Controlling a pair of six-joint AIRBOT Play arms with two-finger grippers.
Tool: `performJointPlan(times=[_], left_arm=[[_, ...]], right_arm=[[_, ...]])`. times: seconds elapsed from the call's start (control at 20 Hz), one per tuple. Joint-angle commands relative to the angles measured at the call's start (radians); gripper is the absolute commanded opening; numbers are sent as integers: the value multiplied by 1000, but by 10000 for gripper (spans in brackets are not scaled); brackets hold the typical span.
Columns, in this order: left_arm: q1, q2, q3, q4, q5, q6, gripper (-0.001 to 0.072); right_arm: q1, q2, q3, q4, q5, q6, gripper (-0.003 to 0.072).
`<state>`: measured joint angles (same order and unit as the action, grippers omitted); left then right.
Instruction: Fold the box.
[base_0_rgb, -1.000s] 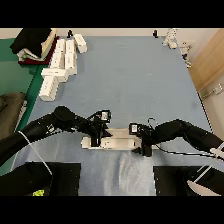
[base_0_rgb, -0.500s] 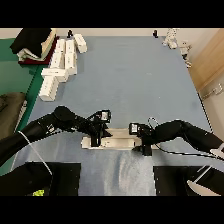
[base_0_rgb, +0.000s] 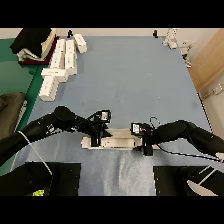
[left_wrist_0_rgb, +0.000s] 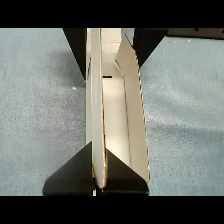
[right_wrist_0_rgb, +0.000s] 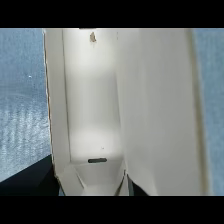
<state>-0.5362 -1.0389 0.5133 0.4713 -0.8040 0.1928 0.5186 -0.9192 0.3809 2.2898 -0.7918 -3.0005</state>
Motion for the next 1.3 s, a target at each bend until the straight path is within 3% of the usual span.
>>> performJointPlan(times=[0.0, 1.25], left_arm=[[0, -1, 0, 0, 0, 0, 18], [0, -1, 0, 0, 0, 0, 19]], right_arm=[[1, 2, -20, 5, 32, -1, 596], [31, -27, -24, 0, 50, -1, 595]])
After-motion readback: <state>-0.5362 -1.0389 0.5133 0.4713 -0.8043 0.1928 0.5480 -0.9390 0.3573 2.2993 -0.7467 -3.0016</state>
